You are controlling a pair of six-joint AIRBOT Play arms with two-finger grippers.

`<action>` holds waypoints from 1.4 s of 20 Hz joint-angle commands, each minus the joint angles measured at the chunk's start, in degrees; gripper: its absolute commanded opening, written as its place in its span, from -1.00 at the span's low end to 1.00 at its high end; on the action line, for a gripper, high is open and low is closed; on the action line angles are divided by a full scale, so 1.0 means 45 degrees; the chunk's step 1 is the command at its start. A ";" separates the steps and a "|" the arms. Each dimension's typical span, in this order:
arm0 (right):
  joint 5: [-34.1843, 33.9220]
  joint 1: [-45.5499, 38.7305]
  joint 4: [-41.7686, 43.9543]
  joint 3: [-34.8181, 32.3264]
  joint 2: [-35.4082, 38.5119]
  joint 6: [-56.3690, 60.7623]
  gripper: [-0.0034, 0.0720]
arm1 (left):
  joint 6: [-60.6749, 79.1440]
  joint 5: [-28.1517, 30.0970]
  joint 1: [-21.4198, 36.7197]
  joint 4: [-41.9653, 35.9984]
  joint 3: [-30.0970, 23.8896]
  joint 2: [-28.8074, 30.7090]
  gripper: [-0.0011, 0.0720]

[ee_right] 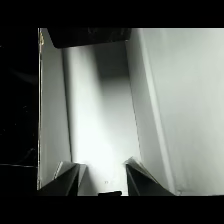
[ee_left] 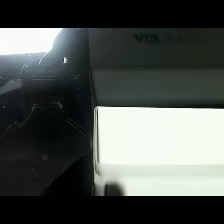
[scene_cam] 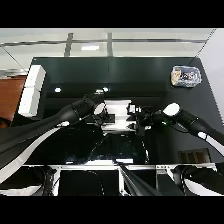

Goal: Fold the box and place the chain.

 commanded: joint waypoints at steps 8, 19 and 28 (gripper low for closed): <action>0.3021 -0.2273 -0.2681 0.1122 0.1515 1.0360 -0.87 | -0.0005 -0.0068 0.0010 -0.0005 0.0010 -0.0010 -0.89; 0.4755 -0.7286 -0.1083 -0.0738 -0.0675 1.6004 -0.87 | -0.0005 -0.0073 0.0010 0.0000 0.0010 -0.0010 -0.89; 0.5474 -0.4439 0.1005 0.1098 -0.1739 1.4367 0.59 | -0.0005 -0.0078 0.0010 -0.0005 0.0010 -0.0010 -0.89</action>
